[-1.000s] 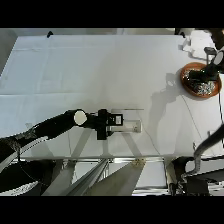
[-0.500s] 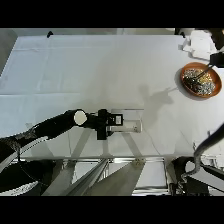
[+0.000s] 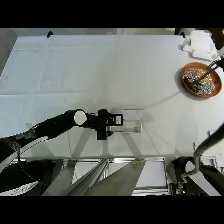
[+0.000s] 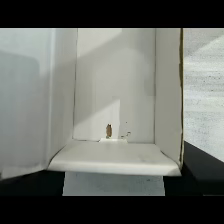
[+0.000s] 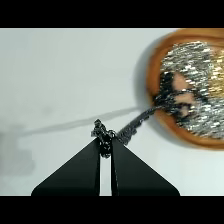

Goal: Fold the box and place the chain.

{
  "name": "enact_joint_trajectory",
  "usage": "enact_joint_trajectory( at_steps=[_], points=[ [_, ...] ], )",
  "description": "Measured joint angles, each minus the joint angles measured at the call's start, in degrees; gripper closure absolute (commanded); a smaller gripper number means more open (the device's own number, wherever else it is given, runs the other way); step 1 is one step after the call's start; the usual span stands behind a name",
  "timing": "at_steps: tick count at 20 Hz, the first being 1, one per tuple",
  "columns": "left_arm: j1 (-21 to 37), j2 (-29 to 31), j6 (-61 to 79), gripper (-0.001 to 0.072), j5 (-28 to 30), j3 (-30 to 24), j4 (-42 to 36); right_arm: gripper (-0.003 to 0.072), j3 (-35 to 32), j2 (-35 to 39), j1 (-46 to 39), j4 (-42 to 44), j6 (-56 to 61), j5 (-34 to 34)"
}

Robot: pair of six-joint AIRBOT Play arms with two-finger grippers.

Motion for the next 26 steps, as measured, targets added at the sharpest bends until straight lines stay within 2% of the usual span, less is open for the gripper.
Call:
enact_joint_trajectory(
  at_steps=[5,9,13,17,26],
  points=[
    [0.02,0.0,0.02,0.0362,0.0,0.0,0.0,0.0671,-4.46,1.95,1.33,12.37,-1.73,9.38],
    [0.0,0.0,0.02,0.0362,0.0,0.0,0.0,0.0671,-15.67,5.22,6.84,16.41,-2.56,9.27],
    [0.02,0.0,0.0,0.0362,0.0,0.0,0.0,0.0671,-27.69,8.87,15.39,17.53,-3.15,3.1],
    [0.0,0.0,0.0,0.0362,0.0,0.0,0.0,0.0671,-35.91,10.1,24.15,17.84,-3.37,-4.0],
    [0.0,0.0,0.0,0.0362,0.0,0.0,0.0,0.067,-47.91,8.61,46.21,18.01,2.12,-32.41]
  ],
)
